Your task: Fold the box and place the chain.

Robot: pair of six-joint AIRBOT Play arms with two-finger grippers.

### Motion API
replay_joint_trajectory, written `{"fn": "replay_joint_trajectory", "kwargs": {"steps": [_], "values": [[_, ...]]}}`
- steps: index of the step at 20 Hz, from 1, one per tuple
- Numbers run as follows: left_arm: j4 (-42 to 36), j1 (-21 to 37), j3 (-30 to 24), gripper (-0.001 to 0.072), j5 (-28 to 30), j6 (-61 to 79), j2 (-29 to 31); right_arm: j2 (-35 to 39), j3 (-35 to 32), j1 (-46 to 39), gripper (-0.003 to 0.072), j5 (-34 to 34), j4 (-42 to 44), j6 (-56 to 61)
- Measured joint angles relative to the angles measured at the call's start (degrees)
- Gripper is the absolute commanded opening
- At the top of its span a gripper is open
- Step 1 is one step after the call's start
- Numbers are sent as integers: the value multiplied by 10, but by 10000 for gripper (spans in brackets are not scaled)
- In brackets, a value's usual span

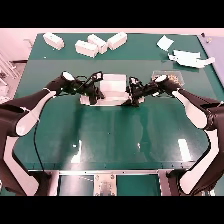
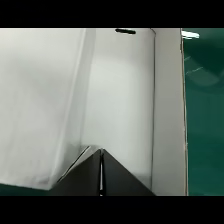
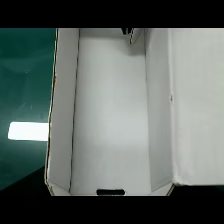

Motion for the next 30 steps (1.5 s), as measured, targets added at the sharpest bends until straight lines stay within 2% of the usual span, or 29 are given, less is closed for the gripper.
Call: {"fn": "replay_joint_trajectory", "kwargs": {"steps": [3, 9, 14, 17, 21, 26, 30], "values": [[-1, 13, 0, 21, -2, 0, 0, 0, 0, 0, 572, 0, 0, 0], [-29, 69, 0, 20, -80, 1, 10, 0, 0, 0, 573, 2, -1, -1], [-41, 114, 1, 19, -108, -27, 31, 0, 0, 0, 573, 2, -1, -1], [-39, 151, 1, 19, -119, -93, 35, 0, 0, 0, 573, 2, -1, -1], [-16, 195, 0, 19, -146, -250, 37, 0, 0, 0, 572, 2, -1, -1], [55, 213, -22, 19, -151, -420, 38, 0, 0, 0, 573, 2, -1, 0], [70, 214, -49, 19, -140, -481, 36, 0, 0, 0, 573, 2, -1, 0]]}}
